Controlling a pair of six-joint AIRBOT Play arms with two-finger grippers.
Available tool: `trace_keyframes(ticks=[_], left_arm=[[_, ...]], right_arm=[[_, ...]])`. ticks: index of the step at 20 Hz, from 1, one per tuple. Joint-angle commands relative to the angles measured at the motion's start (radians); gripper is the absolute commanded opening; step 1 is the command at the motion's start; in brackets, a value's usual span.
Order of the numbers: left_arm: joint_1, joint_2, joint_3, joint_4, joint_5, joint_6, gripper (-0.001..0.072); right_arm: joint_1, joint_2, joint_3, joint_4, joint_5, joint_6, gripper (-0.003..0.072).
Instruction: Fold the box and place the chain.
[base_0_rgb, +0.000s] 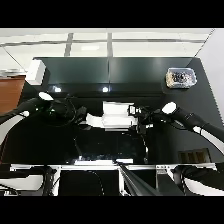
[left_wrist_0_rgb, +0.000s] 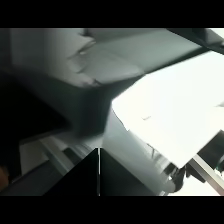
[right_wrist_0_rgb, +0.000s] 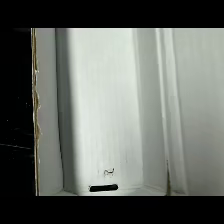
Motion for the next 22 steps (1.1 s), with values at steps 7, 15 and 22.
trace_keyframes(ticks=[7, 15, 22], left_arm=[[-0.016, -0.021, 0.068, -0.091, -0.137, 0.131, 0.0559], [-0.135, -0.021, 0.113, -0.093, -0.082, 0.067, 0.0632], [-0.223, -0.021, 0.222, 0.050, -0.075, -0.143, 0.0485]], right_arm=[[0.001, -0.001, 0.001, 0.000, 0.000, 0.000, 0.0198], [0.001, -0.001, 0.001, 0.000, 0.000, 0.000, 0.0199], [0.001, -0.001, 0.001, 0.000, 0.000, 0.000, 0.0199]])
